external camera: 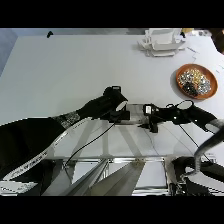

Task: Fold the box and place the chain.

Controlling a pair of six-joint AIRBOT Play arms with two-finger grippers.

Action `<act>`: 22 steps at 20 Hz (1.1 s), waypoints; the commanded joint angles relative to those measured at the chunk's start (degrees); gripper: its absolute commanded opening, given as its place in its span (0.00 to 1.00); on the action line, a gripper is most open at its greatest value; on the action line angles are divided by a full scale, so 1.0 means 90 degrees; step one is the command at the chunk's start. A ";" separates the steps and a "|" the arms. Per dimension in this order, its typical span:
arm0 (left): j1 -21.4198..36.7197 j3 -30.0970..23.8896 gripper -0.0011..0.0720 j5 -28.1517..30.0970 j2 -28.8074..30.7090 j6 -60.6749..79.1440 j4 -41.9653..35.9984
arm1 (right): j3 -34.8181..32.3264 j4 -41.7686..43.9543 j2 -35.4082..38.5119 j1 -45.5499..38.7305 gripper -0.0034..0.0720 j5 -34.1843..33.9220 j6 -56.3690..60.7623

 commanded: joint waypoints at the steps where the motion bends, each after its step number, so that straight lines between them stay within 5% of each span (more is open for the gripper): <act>1: 0.0005 0.0000 0.02 -0.0015 -0.0005 0.0053 0.0046 | 0.0000 0.0002 0.0000 0.0000 0.49 -0.0007 -0.0010; 4: 0.0007 0.0000 0.03 -0.0049 0.0000 0.0053 0.0041 | 0.0000 0.0002 0.0000 0.0000 0.49 -0.0007 -0.0010; 7: 0.0114 0.0024 0.25 -0.0143 0.0066 0.0172 -0.0202 | 0.0000 0.0002 0.0000 0.0000 0.49 -0.0007 -0.0010; 15: 0.0629 0.0024 0.28 -0.0330 0.1127 0.1557 -0.0559 | 0.0000 0.0002 0.0000 0.0000 0.49 -0.0007 -0.0010; 17: 0.0736 0.0024 0.50 -0.0352 0.1355 0.1753 -0.0573 | 0.0000 0.0002 0.0000 0.0000 0.49 -0.0007 -0.0010; 21: 0.0862 0.0024 0.59 -0.0750 0.1753 0.3257 -0.0814 | 0.0000 0.0002 0.0000 0.0000 0.49 -0.0005 -0.0010; 22: 0.0891 0.0022 0.73 -0.0986 0.1863 0.4056 -0.0838 | 0.0000 0.0002 0.0000 0.0000 0.49 -0.0010 -0.0010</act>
